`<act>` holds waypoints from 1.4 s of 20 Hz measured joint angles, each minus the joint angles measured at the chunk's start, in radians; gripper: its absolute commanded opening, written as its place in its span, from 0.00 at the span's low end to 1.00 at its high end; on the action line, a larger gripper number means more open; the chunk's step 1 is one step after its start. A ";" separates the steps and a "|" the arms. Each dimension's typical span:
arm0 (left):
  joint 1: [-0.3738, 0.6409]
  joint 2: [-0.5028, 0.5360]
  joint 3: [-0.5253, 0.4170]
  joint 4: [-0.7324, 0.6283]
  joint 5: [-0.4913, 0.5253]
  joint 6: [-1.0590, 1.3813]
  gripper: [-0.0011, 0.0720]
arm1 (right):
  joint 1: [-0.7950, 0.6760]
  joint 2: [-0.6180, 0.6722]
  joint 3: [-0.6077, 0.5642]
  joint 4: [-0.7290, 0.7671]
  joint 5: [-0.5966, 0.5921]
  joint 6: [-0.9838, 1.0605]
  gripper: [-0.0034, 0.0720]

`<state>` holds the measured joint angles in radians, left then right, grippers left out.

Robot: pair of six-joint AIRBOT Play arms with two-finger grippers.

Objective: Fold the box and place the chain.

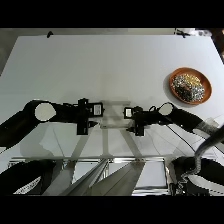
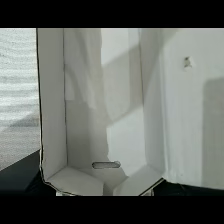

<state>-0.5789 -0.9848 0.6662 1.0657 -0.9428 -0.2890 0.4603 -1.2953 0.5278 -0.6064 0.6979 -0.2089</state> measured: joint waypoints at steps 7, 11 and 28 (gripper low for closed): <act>0.000 -0.095 0.000 0.123 -0.016 -0.005 0.48 | 0.000 0.000 0.000 0.000 0.000 0.000 0.58; 0.000 -0.183 0.000 0.133 0.073 -0.002 0.48 | 0.000 0.000 0.000 0.000 0.000 0.000 0.58; -0.002 -0.264 0.000 -0.107 0.129 0.152 0.28 | 0.000 0.000 0.000 0.000 0.000 0.001 0.58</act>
<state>-0.5808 -1.2491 0.6666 0.9585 -0.8139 -0.1371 0.4603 -1.2953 0.5278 -0.6060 0.6983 -0.2081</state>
